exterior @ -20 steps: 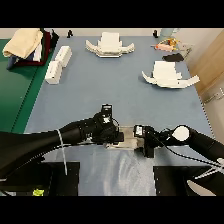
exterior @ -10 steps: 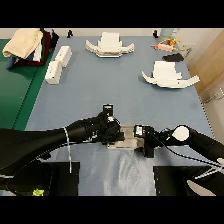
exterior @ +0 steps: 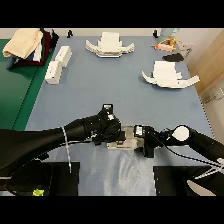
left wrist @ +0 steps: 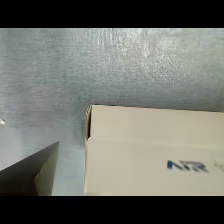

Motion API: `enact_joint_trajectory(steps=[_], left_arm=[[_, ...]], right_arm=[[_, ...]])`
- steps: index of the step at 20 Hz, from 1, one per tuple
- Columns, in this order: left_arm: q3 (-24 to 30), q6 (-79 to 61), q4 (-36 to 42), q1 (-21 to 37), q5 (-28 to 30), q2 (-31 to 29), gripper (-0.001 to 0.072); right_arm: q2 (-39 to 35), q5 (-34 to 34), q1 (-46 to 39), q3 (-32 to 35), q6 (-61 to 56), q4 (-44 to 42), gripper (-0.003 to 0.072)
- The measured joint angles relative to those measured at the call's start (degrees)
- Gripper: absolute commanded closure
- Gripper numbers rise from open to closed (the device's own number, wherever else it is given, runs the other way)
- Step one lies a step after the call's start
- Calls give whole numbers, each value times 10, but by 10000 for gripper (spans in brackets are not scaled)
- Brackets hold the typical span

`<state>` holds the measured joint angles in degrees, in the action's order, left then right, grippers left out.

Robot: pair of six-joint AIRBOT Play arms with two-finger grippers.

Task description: Fold the box.

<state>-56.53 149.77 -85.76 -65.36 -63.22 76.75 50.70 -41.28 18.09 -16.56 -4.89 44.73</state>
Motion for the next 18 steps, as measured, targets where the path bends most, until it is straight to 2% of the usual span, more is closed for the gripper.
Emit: enact_joint_trajectory(steps=[2, 3, 4, 5, 6, 7, 10, 12, 18], left_arm=[[-9, -2, -7, 3, -22, -19, 54], [-11, -7, -8, 6, -34, -33, 89], [-13, -13, -9, 11, -53, -50, 205], [-15, -21, -12, 18, -71, -69, 284], [-16, -31, -13, 26, -92, -90, 450], [-17, -43, -14, 35, -114, -113, 694], [-17, -85, -16, 63, -170, -174, 696], [-18, -121, -16, 82, -185, -203, 696], [-18, -286, -15, 110, -164, -233, 696]], right_arm=[[0, 0, 0, 0, 0, 0, 178], [0, 0, 0, 0, 0, 0, 178], [0, 0, 0, 0, 0, 0, 178], [0, 0, 0, 0, 0, 0, 178], [0, 0, 0, 0, 0, 0, 178], [0, 0, 0, 0, 0, 0, 178], [0, 0, 0, 0, 0, 0, 178], [0, 0, 0, 0, 0, 0, 178], [0, 0, 0, 0, 0, 0, 178]])
